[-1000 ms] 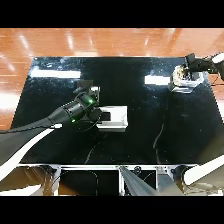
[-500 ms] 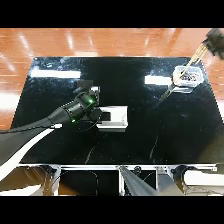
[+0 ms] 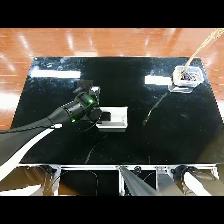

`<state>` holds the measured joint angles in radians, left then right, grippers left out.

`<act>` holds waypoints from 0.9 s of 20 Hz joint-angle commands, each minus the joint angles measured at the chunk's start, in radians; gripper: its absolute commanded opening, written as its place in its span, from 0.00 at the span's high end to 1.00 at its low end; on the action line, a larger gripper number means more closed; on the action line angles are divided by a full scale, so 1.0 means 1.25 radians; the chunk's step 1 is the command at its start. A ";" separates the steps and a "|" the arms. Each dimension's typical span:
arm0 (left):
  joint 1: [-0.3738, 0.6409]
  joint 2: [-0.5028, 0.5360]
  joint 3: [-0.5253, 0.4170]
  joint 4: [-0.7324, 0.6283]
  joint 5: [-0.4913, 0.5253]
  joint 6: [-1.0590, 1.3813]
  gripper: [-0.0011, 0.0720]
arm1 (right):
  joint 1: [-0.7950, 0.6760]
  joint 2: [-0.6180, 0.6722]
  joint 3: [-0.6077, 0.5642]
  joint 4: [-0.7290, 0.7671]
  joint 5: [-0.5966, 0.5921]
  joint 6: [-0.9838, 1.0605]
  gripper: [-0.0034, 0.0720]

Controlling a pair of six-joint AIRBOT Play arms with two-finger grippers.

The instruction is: Fold the box and place the chain.

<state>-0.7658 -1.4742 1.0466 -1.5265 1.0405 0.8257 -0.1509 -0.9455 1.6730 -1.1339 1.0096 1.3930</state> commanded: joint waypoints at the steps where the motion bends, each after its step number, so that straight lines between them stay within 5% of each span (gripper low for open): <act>1: 0.000 -0.001 0.000 0.000 0.003 0.002 0.96 | 0.071 0.118 0.000 0.000 0.033 -0.037 0.93; 11: -0.011 -0.001 0.000 -0.003 0.005 0.004 0.96 | 0.394 0.158 -0.001 0.091 0.035 -0.049 0.92; 18: -0.012 -0.001 0.000 -0.003 0.005 0.004 0.96 | 0.597 0.028 -0.013 0.088 0.045 -0.031 0.92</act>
